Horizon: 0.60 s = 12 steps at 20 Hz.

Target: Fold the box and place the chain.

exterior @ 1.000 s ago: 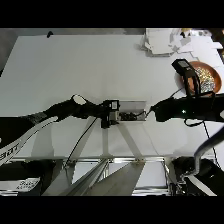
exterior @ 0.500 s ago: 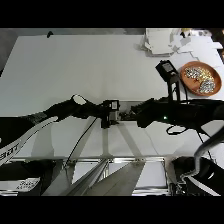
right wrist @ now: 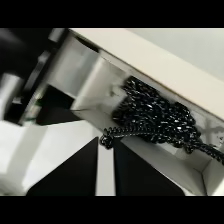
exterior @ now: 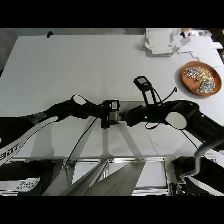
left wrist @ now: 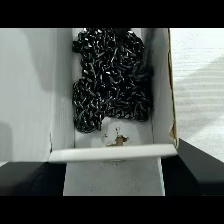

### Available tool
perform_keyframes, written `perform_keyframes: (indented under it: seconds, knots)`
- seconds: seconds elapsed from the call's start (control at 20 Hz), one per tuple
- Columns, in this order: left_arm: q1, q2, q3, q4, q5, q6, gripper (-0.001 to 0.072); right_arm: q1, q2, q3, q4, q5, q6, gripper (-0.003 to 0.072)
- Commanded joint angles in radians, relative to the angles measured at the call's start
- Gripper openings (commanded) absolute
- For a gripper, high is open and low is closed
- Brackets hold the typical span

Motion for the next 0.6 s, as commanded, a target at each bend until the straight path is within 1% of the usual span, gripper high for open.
perform_keyframes:
  seconds: [0.0, 0.15, 0.25, 0.3, 0.4, 0.55]
  knots:
    - [0.000, 0.000, 0.000, 0.000, 0.000, 0.000, 0.0070, 0.001, -0.080, 0.000, 0.034, -0.002, -0.001, 0.0204]
    - [0.000, 0.000, 0.000, 0.000, 0.000, 0.000, 0.0070, -0.022, -0.038, 0.082, -0.008, 0.136, -0.004, 0.0205]
    - [0.000, 0.000, 0.000, 0.000, 0.000, 0.000, 0.0070, -0.080, 0.007, 0.147, -0.063, 0.230, -0.004, 0.0205]
    - [0.000, 0.000, 0.000, 0.000, 0.000, 0.000, 0.0070, -0.116, 0.031, 0.167, -0.087, 0.254, -0.004, 0.0205]
    - [0.000, 0.000, 0.000, 0.000, 0.000, 0.000, 0.0070, -0.205, 0.068, 0.177, -0.130, 0.261, -0.001, 0.0204]
    - [0.000, 0.000, 0.000, 0.000, 0.001, 0.000, 0.0070, -0.348, 0.044, 0.177, -0.180, 0.266, 0.000, 0.0205]
